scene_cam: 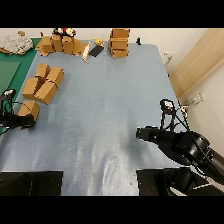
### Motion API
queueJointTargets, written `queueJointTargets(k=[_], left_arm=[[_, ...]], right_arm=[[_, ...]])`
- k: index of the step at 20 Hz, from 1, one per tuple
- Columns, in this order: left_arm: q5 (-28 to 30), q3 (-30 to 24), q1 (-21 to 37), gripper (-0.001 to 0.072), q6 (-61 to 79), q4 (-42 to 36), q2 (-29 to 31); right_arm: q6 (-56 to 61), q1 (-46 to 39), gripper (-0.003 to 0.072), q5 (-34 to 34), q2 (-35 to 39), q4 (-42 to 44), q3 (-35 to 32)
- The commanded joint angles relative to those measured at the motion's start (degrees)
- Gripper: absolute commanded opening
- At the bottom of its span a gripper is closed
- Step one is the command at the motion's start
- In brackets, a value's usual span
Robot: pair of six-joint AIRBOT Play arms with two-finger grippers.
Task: Fold the box.
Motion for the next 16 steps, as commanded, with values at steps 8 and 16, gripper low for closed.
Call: queueJointTargets(k=[8,16], left_arm=[[2.4,6.6,-1.9,0.055,7.7,-0.2,-9.2],[-5.2,8.4,-1.9,0.0694,6.4,1.9,-9.2]], right_arm=[[0.0,0.0,0.0005,0.0,0.0,-0.4,0.1],[0.0,0.0,0.0006,0.0,0.0,-0.4,0.1]])
